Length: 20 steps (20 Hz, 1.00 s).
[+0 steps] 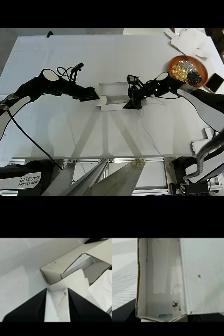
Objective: Fold the box and place the chain.
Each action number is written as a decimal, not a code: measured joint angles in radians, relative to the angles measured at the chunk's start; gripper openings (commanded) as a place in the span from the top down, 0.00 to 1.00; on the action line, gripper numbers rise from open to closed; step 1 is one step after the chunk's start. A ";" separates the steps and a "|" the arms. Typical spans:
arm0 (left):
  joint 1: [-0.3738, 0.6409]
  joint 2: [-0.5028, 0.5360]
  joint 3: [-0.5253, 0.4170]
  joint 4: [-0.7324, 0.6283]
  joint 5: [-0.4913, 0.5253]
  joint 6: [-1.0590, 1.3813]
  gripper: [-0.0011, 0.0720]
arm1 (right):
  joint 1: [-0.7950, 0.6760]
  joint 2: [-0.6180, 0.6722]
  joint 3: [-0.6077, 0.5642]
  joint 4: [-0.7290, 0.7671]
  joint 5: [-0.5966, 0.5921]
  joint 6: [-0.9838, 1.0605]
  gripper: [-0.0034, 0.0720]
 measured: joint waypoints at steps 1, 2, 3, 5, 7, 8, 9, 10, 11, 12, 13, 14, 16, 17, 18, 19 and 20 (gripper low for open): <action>-0.003 0.000 0.000 -0.002 0.001 0.002 0.52 | 0.000 0.000 0.000 0.000 0.000 0.000 0.44; -0.007 0.000 0.000 -0.005 0.000 0.003 0.52 | 0.000 0.000 0.000 0.000 0.000 0.000 0.44; -0.011 -0.001 0.000 -0.005 0.000 0.004 0.52 | 0.000 0.000 0.000 0.000 0.000 0.000 0.44; -0.020 -0.001 0.000 -0.009 -0.001 0.005 0.52 | 0.000 0.000 0.000 0.000 0.000 0.000 0.44; -0.029 -0.001 0.000 -0.013 -0.001 0.005 0.51 | 0.000 0.000 0.000 0.000 0.000 0.000 0.44; -0.035 -0.001 0.000 -0.013 -0.001 0.005 0.50 | 0.000 0.000 0.000 0.000 0.000 0.000 0.44; -0.043 -0.001 0.000 -0.013 0.003 0.005 0.50 | 0.000 0.000 0.000 0.000 0.000 0.000 0.44; -0.053 -0.001 0.000 -0.013 0.010 0.005 0.50 | 0.000 0.000 0.000 0.000 0.000 0.000 0.44; -0.063 -0.001 0.000 -0.013 0.022 0.004 0.50 | 0.000 0.000 0.000 0.000 0.000 0.000 0.44; -0.074 -0.001 0.000 -0.011 0.037 0.003 0.50 | 0.000 0.000 0.000 0.000 0.000 0.000 0.44; -0.083 -0.001 0.000 -0.008 0.051 0.001 0.50 | 0.000 0.000 0.000 0.000 0.000 0.000 0.44; -0.092 0.000 0.000 -0.006 0.067 0.000 0.50 | -0.001 0.000 0.000 -0.001 0.001 0.001 0.44; -0.104 0.000 0.000 0.004 0.093 -0.002 0.50 | -0.001 0.000 0.000 0.000 0.001 0.001 0.44; -0.108 0.000 0.000 0.015 0.101 -0.003 0.50 | -0.001 0.000 0.000 0.000 0.000 0.001 0.44; -0.111 0.000 0.000 0.030 0.108 -0.005 0.50 | -0.001 0.000 0.000 0.000 0.000 0.001 0.44; -0.113 -0.001 0.000 0.047 0.119 -0.011 0.50 | 0.000 0.000 0.000 0.000 0.000 0.001 0.44; -0.115 -0.001 0.000 0.065 0.125 -0.021 0.50 | 0.000 0.000 0.000 0.000 -0.001 0.000 0.44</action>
